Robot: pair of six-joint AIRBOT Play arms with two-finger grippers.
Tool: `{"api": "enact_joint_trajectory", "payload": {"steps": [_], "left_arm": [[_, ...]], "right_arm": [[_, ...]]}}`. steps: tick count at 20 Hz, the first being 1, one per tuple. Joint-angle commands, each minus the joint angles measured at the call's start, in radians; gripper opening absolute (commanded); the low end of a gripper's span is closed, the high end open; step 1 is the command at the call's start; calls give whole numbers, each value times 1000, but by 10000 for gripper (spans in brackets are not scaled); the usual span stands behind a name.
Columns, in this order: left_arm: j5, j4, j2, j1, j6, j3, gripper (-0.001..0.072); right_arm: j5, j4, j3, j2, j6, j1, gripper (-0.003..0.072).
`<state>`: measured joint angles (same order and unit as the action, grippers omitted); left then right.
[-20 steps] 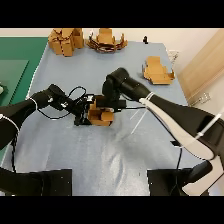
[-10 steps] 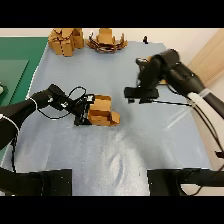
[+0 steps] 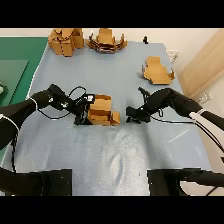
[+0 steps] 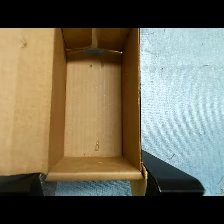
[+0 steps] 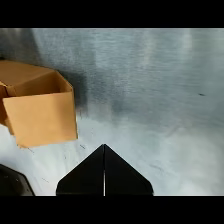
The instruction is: Fold the box.
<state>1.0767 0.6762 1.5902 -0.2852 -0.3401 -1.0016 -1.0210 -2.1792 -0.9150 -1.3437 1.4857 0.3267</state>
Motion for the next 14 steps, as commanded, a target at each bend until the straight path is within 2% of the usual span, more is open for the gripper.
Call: {"api": "enact_joint_trajectory", "payload": {"steps": [1, 3, 8, 9, 10, 11, 14], "left_arm": [[0, 1, 0, 0, 1, 0, 227], [0, 1, 0, 0, 1, 0, 226], [6, 0, 0, 0, 1, 0, 226], [9, 1, 0, 0, 1, 0, 226], [10, 1, 0, 0, 6, 0, 226], [8, 1, 0, 0, 18, 0, 226], [7, 1, 0, 0, 19, 0, 226]], "right_arm": [[109, -202, 45, -80, 195, -9, 8], [131, -317, 36, -120, 306, -2, 8], [76, -360, -44, -124, 378, 65, 9], [76, -364, -48, -110, 377, 67, 75], [75, -365, -48, -92, 374, 67, 219], [69, -365, -48, -76, 373, 66, 241], [59, -369, -48, -66, 352, 73, 242]]}}
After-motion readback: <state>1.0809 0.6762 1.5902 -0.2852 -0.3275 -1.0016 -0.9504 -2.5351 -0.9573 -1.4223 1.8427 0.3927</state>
